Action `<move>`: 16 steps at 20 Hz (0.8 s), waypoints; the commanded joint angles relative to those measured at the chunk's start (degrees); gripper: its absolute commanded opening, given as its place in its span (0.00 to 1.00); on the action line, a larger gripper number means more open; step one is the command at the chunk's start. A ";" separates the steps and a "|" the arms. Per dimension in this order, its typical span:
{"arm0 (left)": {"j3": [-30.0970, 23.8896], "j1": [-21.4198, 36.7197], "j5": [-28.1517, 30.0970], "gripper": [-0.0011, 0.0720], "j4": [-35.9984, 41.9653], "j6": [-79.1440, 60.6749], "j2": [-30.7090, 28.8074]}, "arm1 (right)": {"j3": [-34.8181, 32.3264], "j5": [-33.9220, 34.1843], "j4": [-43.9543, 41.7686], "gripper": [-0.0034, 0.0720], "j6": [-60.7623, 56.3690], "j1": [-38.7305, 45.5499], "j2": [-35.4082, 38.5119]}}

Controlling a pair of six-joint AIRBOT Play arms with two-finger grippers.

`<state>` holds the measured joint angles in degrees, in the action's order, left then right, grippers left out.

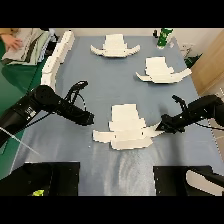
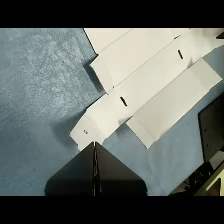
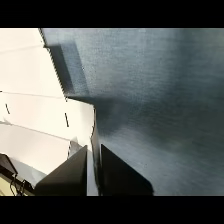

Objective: Fold the box.

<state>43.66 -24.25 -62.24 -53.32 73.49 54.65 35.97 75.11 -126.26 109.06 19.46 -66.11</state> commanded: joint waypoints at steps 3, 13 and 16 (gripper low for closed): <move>-0.15 0.04 0.15 0.67 1.90 2.71 -0.11 | 0.09 -2.60 -3.15 0.04 4.07 -4.61 -3.06; -0.15 12.50 -0.52 0.62 11.50 -10.08 8.46 | -15.93 -17.14 -4.94 0.04 2.45 -19.23 21.20; -0.15 16.17 -3.52 0.62 19.08 -17.79 15.56 | -15.93 -18.95 -4.96 0.04 2.43 -19.23 26.05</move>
